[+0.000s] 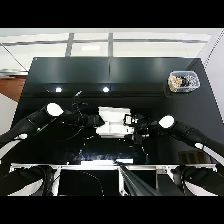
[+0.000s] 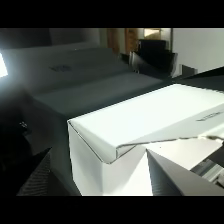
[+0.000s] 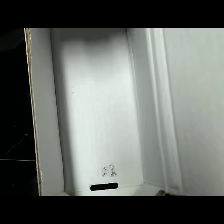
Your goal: Fold the box and place the chain.
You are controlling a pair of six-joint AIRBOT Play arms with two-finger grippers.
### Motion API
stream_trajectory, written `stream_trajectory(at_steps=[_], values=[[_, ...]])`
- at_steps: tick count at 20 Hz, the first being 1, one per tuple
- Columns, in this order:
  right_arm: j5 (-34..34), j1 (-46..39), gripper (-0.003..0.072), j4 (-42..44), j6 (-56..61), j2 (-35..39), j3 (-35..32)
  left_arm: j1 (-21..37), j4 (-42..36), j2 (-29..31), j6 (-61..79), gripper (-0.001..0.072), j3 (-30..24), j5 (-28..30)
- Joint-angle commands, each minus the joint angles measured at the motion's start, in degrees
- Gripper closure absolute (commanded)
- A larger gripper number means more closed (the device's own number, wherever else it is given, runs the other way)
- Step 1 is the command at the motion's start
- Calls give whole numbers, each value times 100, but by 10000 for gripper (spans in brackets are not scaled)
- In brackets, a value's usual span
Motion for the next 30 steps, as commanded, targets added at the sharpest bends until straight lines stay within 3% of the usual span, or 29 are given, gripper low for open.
stream_trajectory(at_steps=[1, 6, 17, 18, 22, 30], values=[[0, 4, 216, 0, 2, -2, -4, -192, 481, -4, -393, 9, 76, 120], [-2, 4, 215, 0, 2, -2, -4, -737, 2124, -4, -1622, 10, 538, 262], [-2, 4, 216, 2, 4, -2, -4, -1351, 2933, -7, -3171, 35, 756, -319], [-4, 4, 216, 2, 4, -2, -4, -1423, 3064, -7, -3362, 86, 756, -323], [-4, 4, 216, 2, 4, -2, -4, -1665, 3672, -22, -4092, 157, 774, -328], [-2, 4, 216, 0, 2, -2, -4, -2214, 4907, -841, -5455, 166, 1687, -1233]])
